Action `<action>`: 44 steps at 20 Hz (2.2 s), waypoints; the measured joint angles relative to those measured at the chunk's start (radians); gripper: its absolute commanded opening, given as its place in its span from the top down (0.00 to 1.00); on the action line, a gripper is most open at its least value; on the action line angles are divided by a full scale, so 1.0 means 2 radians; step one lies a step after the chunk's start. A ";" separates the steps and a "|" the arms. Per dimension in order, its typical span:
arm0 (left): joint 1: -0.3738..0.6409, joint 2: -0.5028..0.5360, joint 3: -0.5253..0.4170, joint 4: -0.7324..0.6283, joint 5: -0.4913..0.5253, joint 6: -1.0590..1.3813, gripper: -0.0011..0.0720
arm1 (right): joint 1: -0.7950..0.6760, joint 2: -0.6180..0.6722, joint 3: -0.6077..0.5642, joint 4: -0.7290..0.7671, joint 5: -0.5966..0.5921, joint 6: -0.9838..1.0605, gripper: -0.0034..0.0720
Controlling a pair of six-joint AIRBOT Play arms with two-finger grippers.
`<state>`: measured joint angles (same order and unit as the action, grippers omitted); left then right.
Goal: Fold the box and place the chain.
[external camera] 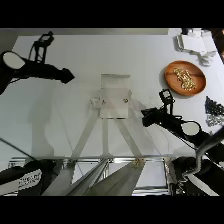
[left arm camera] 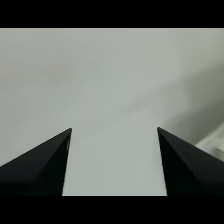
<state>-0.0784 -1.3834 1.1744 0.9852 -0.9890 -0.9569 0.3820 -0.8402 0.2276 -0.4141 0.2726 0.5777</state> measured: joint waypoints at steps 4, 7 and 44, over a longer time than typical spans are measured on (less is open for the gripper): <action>-0.014 -0.105 0.077 -0.113 -0.071 0.113 0.03 | 0.000 0.000 0.000 0.000 0.000 0.000 0.94; -0.031 -0.168 0.120 -0.168 -0.123 0.174 0.03 | 0.000 0.000 0.000 0.000 0.000 0.000 0.94; -0.092 -0.273 0.151 -0.227 -0.187 0.365 0.98 | 0.000 0.000 0.000 0.000 0.000 0.000 0.82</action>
<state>-0.2630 -1.9301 1.4757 0.5320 -1.3632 -0.2264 0.3820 -0.8402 0.2276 -0.4141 0.2726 0.5777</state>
